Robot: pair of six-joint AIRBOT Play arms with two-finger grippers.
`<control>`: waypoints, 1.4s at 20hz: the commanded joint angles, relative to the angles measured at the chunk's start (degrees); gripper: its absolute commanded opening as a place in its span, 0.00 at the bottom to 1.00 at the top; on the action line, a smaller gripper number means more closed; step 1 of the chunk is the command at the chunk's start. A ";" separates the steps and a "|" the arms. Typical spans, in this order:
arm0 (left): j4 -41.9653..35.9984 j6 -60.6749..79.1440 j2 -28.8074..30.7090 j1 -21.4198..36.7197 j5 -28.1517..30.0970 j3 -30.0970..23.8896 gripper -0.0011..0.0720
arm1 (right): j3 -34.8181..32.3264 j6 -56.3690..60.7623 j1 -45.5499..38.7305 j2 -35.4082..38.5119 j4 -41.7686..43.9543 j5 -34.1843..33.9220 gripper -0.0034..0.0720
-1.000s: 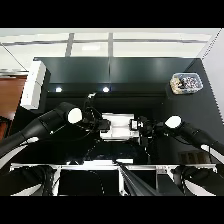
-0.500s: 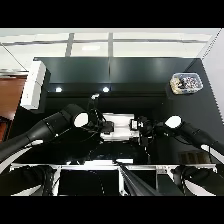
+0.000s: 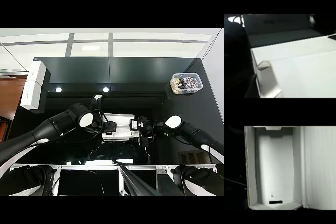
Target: Fold the box and place the chain.
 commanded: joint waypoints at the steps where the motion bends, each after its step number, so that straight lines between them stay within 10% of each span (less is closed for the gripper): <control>1: 3.85 -0.28 -3.65 -0.79 -5.01 3.02 0.68 | 0.07 0.04 0.04 -0.04 0.07 0.00 0.23; 18: 8.61 -7.69 -6.49 -1.07 -6.23 4.22 0.68 | 0.07 0.04 0.04 -0.04 0.11 -0.02 0.23; 26: 9.03 -7.82 -9.07 -1.29 -9.46 7.06 0.56 | 0.07 0.04 0.04 -0.04 0.09 -0.04 0.23; 28: 8.98 -7.82 -9.68 -1.55 -10.23 7.06 0.35 | 0.07 0.07 0.04 -0.04 0.11 -0.04 0.23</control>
